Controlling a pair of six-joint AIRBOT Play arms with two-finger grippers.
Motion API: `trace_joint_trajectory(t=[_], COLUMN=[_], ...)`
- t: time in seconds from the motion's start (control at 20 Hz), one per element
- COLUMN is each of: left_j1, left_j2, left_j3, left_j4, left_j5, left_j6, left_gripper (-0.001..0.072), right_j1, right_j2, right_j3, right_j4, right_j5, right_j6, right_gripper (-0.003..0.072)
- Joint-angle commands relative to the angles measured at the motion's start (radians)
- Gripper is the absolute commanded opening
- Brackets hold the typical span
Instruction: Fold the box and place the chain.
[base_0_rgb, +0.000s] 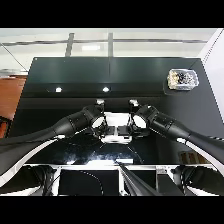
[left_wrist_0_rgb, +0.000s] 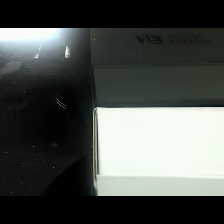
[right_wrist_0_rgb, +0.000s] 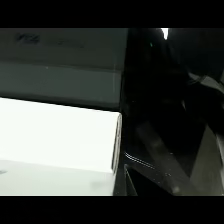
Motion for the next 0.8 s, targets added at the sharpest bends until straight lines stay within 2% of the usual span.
trace_joint_trajectory(t=[0.0,0.75], left_j1=[0.001,0.001], left_j2=[0.0,0.0], left_j3=[0.0,0.0], left_j4=[0.0,0.001], left_j5=[0.0,0.001], left_j6=[-0.001,-0.001], left_gripper=[0.0028,0.0028], right_j1=[0.001,0.001], right_j2=[-0.003,-0.056], right_j3=[0.003,0.003], right_j4=[-0.021,-0.018], right_j5=[-0.001,-0.014], right_j6=[0.02,0.02], right_gripper=[0.0307,0.0307])
